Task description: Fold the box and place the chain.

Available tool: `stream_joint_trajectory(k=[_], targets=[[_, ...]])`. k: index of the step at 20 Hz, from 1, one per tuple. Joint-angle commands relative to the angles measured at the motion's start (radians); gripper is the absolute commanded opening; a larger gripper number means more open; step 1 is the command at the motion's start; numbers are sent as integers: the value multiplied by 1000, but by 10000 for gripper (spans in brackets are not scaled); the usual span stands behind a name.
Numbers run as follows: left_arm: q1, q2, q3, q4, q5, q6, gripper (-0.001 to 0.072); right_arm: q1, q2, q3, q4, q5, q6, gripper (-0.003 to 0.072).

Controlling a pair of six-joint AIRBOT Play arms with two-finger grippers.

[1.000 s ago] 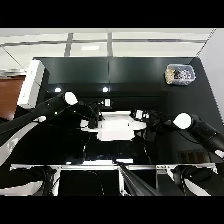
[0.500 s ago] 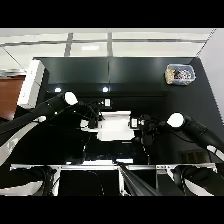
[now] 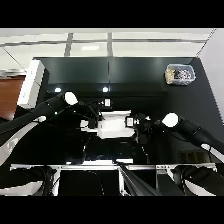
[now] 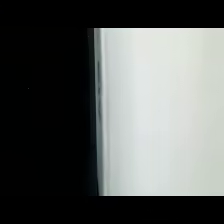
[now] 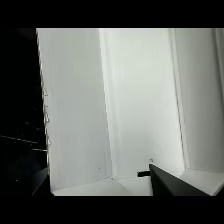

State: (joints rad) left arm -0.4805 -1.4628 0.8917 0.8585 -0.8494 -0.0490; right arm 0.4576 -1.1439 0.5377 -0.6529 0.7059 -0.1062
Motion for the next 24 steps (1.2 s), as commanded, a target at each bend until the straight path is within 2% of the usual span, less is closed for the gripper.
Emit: stream_joint_trajectory(k=[1,5,7,11,16,18,21,24], targets=[[0,0,0,0,0,-1,26,-30,2,38,12,8,-10,706],[0,0,0,0,0,-3,26,-37,2,89,6,2,-13,706],[0,-1,0,0,0,-3,26,-40,2,93,-2,-29,-23,705],[0,-2,0,1,1,-3,26,-47,2,93,21,-19,-56,705],[0,-1,0,0,0,-3,26,-125,2,93,35,-22,-59,704],[0,-1,0,0,1,-3,26,-148,-3,93,82,-1,-88,701],[0,-1,0,0,0,-3,26,-134,-51,93,229,38,-235,701],[0,-1,0,0,1,-3,26,-109,-103,93,242,76,-283,699]])
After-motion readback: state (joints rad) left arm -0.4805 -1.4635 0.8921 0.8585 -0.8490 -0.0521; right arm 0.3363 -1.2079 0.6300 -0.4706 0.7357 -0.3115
